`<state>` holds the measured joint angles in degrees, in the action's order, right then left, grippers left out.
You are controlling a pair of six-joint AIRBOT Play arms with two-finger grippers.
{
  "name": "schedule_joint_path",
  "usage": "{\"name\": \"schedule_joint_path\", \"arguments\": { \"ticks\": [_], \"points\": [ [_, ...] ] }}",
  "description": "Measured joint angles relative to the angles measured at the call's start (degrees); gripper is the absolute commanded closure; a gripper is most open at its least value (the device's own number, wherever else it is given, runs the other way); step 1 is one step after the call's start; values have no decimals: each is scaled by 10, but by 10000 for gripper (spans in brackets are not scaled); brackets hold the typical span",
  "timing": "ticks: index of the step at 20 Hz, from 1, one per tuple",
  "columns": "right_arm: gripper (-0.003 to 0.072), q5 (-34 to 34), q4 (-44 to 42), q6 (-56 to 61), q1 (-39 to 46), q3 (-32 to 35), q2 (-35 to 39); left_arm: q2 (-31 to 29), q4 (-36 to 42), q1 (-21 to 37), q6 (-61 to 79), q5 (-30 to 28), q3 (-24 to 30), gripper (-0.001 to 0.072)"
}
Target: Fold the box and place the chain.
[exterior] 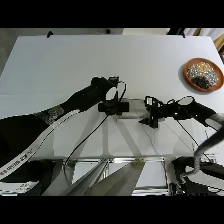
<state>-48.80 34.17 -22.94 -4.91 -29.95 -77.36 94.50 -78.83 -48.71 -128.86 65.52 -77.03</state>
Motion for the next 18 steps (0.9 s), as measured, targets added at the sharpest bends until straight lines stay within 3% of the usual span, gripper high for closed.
{"name": "schedule_joint_path", "arguments": {
  "ticks": [4, 6, 7, 18],
  "points": [
    [235, 0, 0, 0, 0, 0, 0, 1, -19, -2, 0, -14, 0, 509],
    [235, 0, 0, 0, 0, 0, 0, 3, -23, -4, 0, -27, 0, 659],
    [235, 0, 0, 0, 0, 0, 0, 5, -25, -6, 0, -28, 0, 677],
    [235, 0, 1, -1, 0, 0, 0, 34, -31, -17, -2, -27, -1, 682]
  ]
}}
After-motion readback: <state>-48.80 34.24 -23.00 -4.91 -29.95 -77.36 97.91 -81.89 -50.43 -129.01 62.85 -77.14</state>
